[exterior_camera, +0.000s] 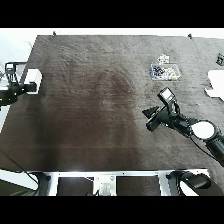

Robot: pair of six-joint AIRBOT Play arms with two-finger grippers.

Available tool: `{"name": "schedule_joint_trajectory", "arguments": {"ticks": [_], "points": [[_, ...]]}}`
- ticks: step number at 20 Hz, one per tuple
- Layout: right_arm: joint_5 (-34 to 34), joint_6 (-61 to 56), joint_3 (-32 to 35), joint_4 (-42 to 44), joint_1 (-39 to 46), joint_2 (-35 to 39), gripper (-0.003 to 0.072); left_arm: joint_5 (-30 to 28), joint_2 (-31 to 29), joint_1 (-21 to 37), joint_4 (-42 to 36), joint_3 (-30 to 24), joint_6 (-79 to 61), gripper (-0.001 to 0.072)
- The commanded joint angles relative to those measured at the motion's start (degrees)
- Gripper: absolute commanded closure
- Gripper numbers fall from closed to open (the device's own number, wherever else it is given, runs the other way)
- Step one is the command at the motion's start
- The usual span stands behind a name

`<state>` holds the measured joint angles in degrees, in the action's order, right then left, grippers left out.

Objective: Fold the box and place the chain.

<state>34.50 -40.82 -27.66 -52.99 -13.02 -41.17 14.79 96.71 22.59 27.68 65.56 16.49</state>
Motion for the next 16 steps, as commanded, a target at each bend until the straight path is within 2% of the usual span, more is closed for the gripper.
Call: {"name": "schedule_joint_trajectory", "arguments": {"ticks": [1, 2, 3, 4, 7, 9, 10, 11, 12, 13, 16], "points": [[-0.1, -0.2, 0.0, 0.0, 0.0, 0.0, 0.0676, 1.0, -0.4, 0.3, 4.3, 0.0, 0.0, -0.0011], [0.0, -0.2, 0.0, 0.0, 0.0, 0.0, 0.0624, 2.4, -1.4, 0.6, 4.9, 0.0, 0.1, -0.0011], [0.0, -0.2, 0.0, 0.0, 0.0, 0.0, 0.0522, 3.2, -2.7, 0.9, 5.1, 0.0, 0.0, -0.0011], [-0.1, -0.2, 0.0, 0.0, 0.0, 0.0, 0.0469, 4.0, -4.2, 1.3, 6.2, 0.0, 0.0, -0.0011], [-0.1, -0.2, 0.0, 0.0, 0.0, 0.0, 0.0405, 6.8, -9.7, 1.7, 9.5, 0.0, 0.1, -0.0011], [-0.3, -2.1, 0.0, 0.0, 0.0, 0.4, 0.0436, 11.0, -14.6, 1.6, 9.7, 0.0, 0.2, -0.0011], [-0.5, -3.0, -0.1, 0.0, 0.0, 0.8, 0.053, 14.1, -17.1, 1.6, 9.6, 0.0, 0.2, 0.0031], [-0.7, -3.7, -0.3, 0.0, 0.0, 1.7, 0.0664, 17.9, -19.9, 1.6, 9.2, 0.0, 0.2, 0.0248], [-1.1, -4.0, -0.5, 0.0, 0.0, 3.2, 0.0675, 21.8, -22.5, 1.6, 9.2, 0.0, 0.2, 0.0522], [-2.0, -4.3, -0.6, 0.0, 0.0, 4.9, 0.0676, 25.7, -25.0, 1.6, 9.2, 0.0, -0.1, 0.0686], [-5.2, -4.8, -0.6, 0.0, 0.0, 11.7, 0.0676, 33.4, -32.4, 1.6, 9.0, 0.0, 4.0, 0.0693]]}}
